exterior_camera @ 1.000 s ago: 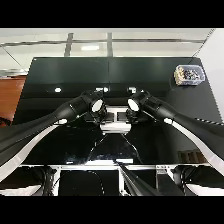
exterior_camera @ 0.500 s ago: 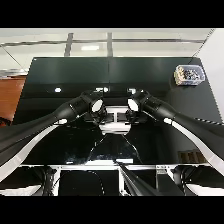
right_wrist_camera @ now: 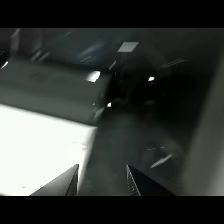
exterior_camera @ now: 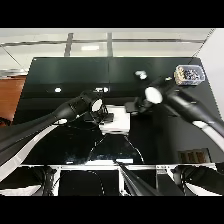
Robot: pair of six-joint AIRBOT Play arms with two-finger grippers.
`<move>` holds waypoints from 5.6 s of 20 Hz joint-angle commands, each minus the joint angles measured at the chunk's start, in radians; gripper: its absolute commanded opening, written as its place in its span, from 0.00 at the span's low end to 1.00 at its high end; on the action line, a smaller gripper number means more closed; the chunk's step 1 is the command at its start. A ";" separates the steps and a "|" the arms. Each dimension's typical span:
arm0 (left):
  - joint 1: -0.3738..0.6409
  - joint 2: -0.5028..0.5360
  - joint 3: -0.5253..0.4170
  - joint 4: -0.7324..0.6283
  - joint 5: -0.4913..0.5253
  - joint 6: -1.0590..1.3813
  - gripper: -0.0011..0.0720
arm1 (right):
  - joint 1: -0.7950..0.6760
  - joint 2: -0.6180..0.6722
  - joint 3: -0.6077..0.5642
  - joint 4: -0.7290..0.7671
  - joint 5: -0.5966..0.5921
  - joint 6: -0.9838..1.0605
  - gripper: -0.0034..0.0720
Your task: Fold the box and place the chain.
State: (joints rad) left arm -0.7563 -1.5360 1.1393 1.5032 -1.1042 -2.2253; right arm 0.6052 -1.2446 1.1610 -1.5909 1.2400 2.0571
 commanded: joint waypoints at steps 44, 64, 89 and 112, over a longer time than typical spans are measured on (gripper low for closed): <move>0.000 0.001 0.000 -0.001 -0.008 -0.001 0.06 | -0.880 -0.460 0.726 0.315 -0.124 -0.283 0.06; 0.000 0.001 0.000 -0.001 -0.045 -0.001 0.05 | -0.635 0.164 0.538 0.655 0.405 -0.612 0.07; 0.000 0.001 0.000 -0.001 -0.045 -0.001 0.06 | -0.385 0.163 0.357 1.101 0.237 -0.701 0.07; 0.000 0.001 0.000 -0.001 -0.049 -0.001 0.05 | -0.492 0.163 0.357 1.273 0.387 -0.694 0.07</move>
State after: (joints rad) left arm -0.7563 -1.5360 1.1393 1.5021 -1.1530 -2.2269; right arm 0.0925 -1.0813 1.5181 -0.3584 1.6424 1.3796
